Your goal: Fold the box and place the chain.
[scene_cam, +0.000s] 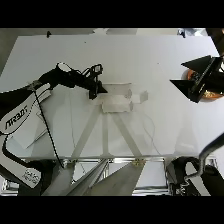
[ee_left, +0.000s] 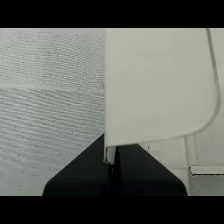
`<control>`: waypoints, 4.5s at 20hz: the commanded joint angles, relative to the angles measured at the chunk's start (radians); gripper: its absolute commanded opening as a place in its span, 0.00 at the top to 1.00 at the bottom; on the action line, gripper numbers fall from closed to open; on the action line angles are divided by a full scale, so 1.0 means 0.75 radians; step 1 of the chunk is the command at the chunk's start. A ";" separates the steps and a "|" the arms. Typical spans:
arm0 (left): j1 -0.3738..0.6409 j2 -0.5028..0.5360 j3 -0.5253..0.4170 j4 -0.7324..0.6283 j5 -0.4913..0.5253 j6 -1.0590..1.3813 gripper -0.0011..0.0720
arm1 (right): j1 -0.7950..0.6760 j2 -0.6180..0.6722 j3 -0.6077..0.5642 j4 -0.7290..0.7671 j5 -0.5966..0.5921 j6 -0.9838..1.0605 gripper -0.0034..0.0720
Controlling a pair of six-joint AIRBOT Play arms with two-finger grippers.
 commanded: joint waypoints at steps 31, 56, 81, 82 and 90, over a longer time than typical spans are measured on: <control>-0.001 -0.001 0.001 0.000 0.001 0.000 0.97 | 0.509 -0.935 -0.075 -0.144 -0.251 -0.612 0.04; -0.001 -0.001 0.001 0.000 0.001 0.000 0.97 | 0.613 -0.969 -0.118 0.105 -0.518 -0.357 0.04; -0.001 -0.001 0.001 0.000 0.001 0.000 0.97 | 0.514 -1.178 0.092 0.281 -0.315 -0.719 0.04; -0.001 -0.001 0.001 0.000 0.001 0.000 0.97 | 0.514 -1.193 0.117 0.252 -0.287 -0.720 0.04; -0.001 -0.001 0.001 0.000 0.001 0.000 0.97 | 0.514 -1.314 0.240 0.145 -0.113 -0.725 0.04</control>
